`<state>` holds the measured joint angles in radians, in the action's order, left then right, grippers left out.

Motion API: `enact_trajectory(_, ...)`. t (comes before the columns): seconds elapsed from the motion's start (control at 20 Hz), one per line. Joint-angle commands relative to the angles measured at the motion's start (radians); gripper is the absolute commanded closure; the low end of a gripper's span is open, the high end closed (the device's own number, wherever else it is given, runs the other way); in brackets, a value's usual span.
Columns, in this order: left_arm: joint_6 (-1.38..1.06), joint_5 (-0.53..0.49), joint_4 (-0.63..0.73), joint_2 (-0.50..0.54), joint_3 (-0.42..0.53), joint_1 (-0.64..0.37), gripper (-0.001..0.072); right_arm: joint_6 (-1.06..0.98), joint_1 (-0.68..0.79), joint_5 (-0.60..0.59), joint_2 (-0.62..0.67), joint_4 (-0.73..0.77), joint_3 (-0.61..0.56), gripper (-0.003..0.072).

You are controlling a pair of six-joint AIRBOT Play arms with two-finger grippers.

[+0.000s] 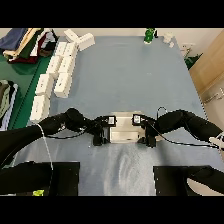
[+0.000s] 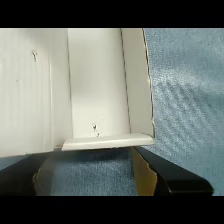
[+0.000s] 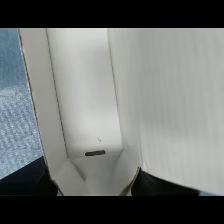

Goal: Fold the box.

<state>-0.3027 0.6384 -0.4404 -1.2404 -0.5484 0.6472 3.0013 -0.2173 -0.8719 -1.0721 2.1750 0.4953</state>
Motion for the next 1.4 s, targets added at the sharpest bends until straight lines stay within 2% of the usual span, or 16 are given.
enact_trajectory(0.0,0.016,0.0,-0.032,0.002,0.0,-0.02,0.0012,0.0,-0.001,-0.001,-0.001,0.002,0.0,0.0162)
enact_trajectory(0.75,0.043,0.076,-0.064,0.031,0.01,-0.026,0.0012,0.0,-0.001,0.0,-0.001,0.002,0.0,0.0161)
enact_trajectory(1.0,0.081,0.029,-0.061,0.051,0.039,-0.035,0.0012,0.0,-0.001,-0.001,-0.001,0.002,0.0,0.0161)
enact_trajectory(1.35,0.082,-0.019,-0.008,0.051,0.039,0.026,0.0012,0.0,-0.001,-0.001,-0.001,0.002,0.0,0.0162)
